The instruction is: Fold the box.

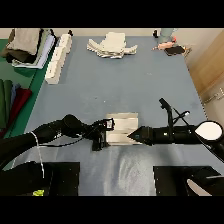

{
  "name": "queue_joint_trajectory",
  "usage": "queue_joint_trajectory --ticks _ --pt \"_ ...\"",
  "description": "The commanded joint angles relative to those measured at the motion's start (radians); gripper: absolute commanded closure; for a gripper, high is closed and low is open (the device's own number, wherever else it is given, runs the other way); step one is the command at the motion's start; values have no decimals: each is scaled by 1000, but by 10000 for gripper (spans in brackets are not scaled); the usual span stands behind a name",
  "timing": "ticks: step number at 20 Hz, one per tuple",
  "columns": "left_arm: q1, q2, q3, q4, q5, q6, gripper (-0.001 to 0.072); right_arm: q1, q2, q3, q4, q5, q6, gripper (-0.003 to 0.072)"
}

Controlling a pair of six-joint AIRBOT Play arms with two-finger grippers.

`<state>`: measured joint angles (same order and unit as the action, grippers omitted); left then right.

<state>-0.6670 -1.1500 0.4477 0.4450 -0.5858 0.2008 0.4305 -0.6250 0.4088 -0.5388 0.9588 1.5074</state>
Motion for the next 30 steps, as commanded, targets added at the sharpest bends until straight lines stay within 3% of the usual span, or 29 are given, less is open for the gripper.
queue_joint_trajectory --ticks 1,2,4,7,12,16,25,30 --pt "0 0 0 0 0 0 185 0 -169 71 56 -23 -149 378" --pt "0 0 0 0 0 0 185 0 -224 115 52 -37 -170 384" --pt "0 0 0 0 0 0 185 0 -336 217 43 -60 -248 585" --pt "0 0 0 0 0 0 185 0 -494 354 -61 -90 -270 684" --pt "0 0 0 0 0 0 185 0 -702 403 -95 -82 -304 684" --pt "0 0 0 0 0 0 185 2 -758 403 -111 -55 -342 684" --pt "0 0 0 0 0 0 185 2 -746 407 -160 -50 -359 684" --pt "0 0 0 0 0 0 185 2 -537 452 -219 78 -435 684"
